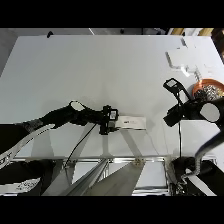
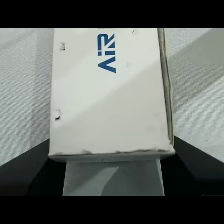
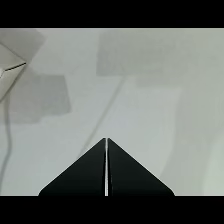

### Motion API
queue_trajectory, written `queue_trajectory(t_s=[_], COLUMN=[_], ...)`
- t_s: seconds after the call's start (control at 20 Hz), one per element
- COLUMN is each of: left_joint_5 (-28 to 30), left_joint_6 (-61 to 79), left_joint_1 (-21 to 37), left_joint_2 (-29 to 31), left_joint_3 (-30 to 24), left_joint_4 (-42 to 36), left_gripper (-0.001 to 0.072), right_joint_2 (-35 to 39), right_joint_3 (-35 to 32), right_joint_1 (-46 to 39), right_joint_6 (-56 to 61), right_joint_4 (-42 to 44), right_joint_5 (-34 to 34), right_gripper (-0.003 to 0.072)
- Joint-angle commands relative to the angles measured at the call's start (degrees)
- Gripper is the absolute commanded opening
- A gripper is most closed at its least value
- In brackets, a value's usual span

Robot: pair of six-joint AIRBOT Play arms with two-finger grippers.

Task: Fold the box and place the chain.

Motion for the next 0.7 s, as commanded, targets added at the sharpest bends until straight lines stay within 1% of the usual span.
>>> queue_trajectory(t_s=[0.0, 0.15, 0.25, 0.3, 0.4, 0.45, 0.5, 0.6, 0.65], left_joint_5=[-0.66, -0.68, 0.42, 1.51, 3.30, 3.78, 5.07, 7.87, 8.85], left_joint_6=[0.00, -1.03, -7.37, -13.03, -27.96, -35.80, -41.88, -52.61, -55.06], left_joint_1=[-0.02, 0.70, 3.08, 5.16, 10.97, 14.84, 18.67, 27.52, 31.95], left_joint_2=[0.09, 2.36, 6.54, 9.49, 16.04, 19.74, 23.21, 30.36, 33.53], left_joint_3=[-0.02, -0.02, -0.02, -0.02, -0.02, -0.02, -0.02, -0.02, -0.02], left_joint_4=[-2.38, -1.97, -0.57, 2.12, 10.64, 15.45, 18.49, 20.20, 20.17], left_gripper=[0.0270, 0.0269, 0.0270, 0.0270, 0.0270, 0.0270, 0.0270, 0.0271, 0.0271], right_joint_2=[-0.02, -0.02, -0.02, -0.02, -0.02, -0.04, -0.02, -0.02, -0.02], right_joint_3=[-0.04, -0.02, -0.02, -0.02, -0.02, -0.02, -0.02, -0.02, -0.02], right_joint_1=[-0.46, -0.46, -0.46, -0.46, -0.46, -0.46, -0.46, -0.46, -0.46], right_joint_6=[0.55, 0.55, 0.55, 0.55, 0.55, 0.55, 0.55, 0.55, 0.55], right_joint_4=[-0.04, -0.04, -0.04, -0.04, -0.04, -0.04, -0.04, -0.04, -0.04], right_joint_5=[0.39, 0.39, 0.39, 0.39, 0.39, 0.39, 0.39, 0.39, 0.39], right_gripper=[0.0017, 0.0017, 0.0017, 0.0017, 0.0017, 0.0017, 0.0017, 0.0017, 0.0017])
